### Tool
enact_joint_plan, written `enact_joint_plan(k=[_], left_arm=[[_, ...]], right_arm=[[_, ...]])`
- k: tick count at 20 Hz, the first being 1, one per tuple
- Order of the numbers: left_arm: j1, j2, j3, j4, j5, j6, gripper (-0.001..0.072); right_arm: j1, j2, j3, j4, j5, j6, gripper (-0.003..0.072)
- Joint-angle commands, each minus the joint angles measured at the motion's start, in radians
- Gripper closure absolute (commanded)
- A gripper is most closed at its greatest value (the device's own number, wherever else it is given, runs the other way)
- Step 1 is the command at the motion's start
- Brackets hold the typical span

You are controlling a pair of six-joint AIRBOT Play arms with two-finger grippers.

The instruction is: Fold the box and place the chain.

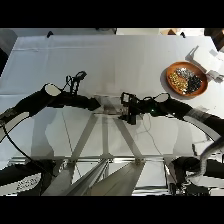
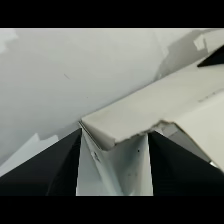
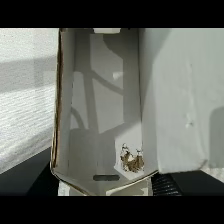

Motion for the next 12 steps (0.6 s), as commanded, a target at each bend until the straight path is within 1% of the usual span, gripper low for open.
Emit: enact_joint_plan(k=[1, 6, 10, 12], left_arm=[[-0.008, 0.000, 0.000, 0.054, 0.041, -0.047, 0.0260], [-0.070, 0.000, 0.000, 0.310, 0.078, -0.302, 0.0261], [-0.138, 0.002, 0.005, 0.368, 0.134, -0.404, 0.0261], [-0.177, 0.002, 0.019, 0.458, 0.132, -0.486, 0.0270]], right_arm=[[0.000, 0.000, 0.000, 0.000, 0.000, 0.000, 0.0148], [0.000, 0.000, 0.000, 0.000, 0.001, 0.000, 0.0148], [0.000, 0.000, 0.000, 0.000, 0.000, 0.000, 0.0148], [0.000, 0.000, 0.000, 0.000, 0.000, 0.000, 0.0148]])
